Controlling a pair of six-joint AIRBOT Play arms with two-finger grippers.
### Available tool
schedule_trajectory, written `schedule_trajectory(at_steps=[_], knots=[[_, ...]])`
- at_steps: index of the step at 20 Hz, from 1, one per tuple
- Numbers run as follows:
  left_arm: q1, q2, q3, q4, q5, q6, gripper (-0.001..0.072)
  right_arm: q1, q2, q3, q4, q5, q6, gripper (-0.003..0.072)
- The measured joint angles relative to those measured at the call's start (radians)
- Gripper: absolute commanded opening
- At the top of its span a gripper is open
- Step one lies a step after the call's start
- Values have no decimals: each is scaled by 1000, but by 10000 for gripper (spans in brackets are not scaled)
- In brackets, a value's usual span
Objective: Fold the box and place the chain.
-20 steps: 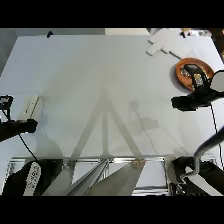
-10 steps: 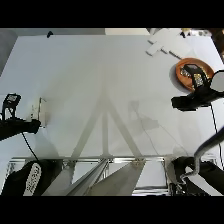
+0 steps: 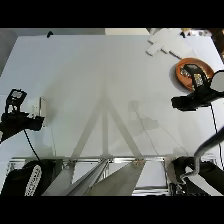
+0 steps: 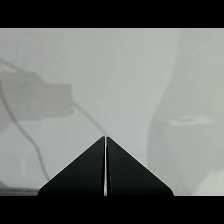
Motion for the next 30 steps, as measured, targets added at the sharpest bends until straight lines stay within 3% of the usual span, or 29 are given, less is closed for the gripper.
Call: schedule_trajectory(at_steps=[9,30], knots=[[-53,164,0,20,-52,-178,696,0,0,0,0,0,0,19],[-61,188,0,18,-37,-194,696,0,0,0,0,0,0,19]])
